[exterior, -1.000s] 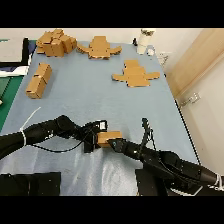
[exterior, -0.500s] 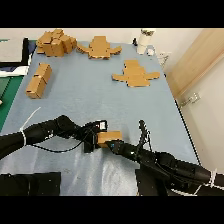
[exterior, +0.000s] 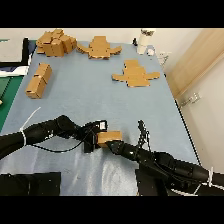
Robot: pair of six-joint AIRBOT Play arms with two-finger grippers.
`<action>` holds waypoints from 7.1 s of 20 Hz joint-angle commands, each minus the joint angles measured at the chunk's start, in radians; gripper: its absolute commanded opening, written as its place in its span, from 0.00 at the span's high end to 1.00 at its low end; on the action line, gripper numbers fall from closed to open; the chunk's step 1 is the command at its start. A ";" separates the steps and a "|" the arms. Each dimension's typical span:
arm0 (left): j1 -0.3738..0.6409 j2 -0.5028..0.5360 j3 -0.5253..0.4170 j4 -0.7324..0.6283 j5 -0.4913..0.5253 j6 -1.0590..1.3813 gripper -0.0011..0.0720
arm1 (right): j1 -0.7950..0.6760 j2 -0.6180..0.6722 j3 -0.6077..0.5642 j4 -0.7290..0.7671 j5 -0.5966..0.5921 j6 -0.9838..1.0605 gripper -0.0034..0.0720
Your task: Fold the box.
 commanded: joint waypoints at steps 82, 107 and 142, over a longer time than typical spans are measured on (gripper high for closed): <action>0.632 0.293 0.001 0.510 -0.016 -0.882 0.29 | -0.483 -0.332 0.663 -0.658 -1.262 -0.072 0.95; 0.963 -0.043 0.230 0.440 0.105 -0.992 0.29 | -0.483 -0.332 0.663 -0.673 -1.142 -0.071 0.95; 0.750 -0.016 0.558 0.292 -0.667 -1.032 0.97 | -0.528 -0.450 0.780 -0.409 -1.117 -0.322 0.95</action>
